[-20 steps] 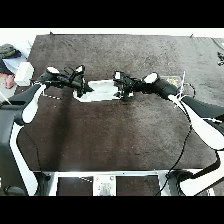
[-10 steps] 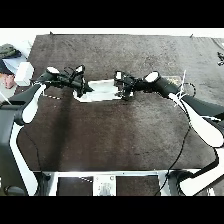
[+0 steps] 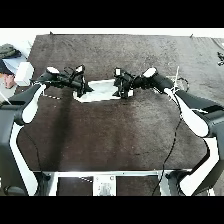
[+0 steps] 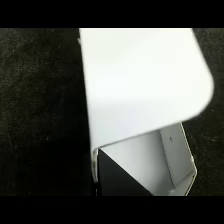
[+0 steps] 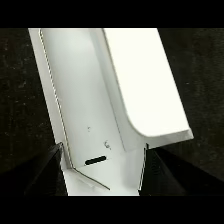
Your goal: Fold the box and place the chain.
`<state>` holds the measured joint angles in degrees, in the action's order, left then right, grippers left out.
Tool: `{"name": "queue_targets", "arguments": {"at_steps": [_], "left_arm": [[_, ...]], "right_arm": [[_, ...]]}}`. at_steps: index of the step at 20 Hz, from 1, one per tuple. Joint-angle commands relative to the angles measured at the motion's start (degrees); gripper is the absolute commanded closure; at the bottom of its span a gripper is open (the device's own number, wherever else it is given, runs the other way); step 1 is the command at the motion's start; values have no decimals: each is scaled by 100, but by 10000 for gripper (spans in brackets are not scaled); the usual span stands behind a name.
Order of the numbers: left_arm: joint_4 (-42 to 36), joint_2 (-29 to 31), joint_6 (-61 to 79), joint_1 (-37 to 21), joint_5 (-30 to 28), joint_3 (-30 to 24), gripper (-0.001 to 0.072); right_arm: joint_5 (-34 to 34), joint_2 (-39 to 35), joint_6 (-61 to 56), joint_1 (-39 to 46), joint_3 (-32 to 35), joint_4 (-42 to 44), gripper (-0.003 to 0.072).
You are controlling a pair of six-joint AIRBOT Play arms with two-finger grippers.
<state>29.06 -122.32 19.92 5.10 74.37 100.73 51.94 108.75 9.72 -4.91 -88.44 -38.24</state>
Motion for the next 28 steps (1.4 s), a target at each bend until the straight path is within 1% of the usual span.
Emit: {"name": "queue_targets", "arguments": {"at_steps": [1,4,9,13,16,28], "left_arm": [[0,-4,0,-2,-2,4,698],[2,-4,0,-2,0,4,698],[0,-4,0,-2,-2,4,698],[0,-4,2,-2,0,4,698],[0,-4,0,-2,0,4,698],[0,-4,0,-2,-2,4,698]], "right_arm": [[428,203,-66,13,-203,4,98],[638,337,-48,48,-203,61,99],[636,439,101,57,-223,208,106],[1005,765,48,52,-680,415,106],[1281,1054,-107,52,-1040,417,106],[1274,1283,-111,57,-1113,291,106]]}}
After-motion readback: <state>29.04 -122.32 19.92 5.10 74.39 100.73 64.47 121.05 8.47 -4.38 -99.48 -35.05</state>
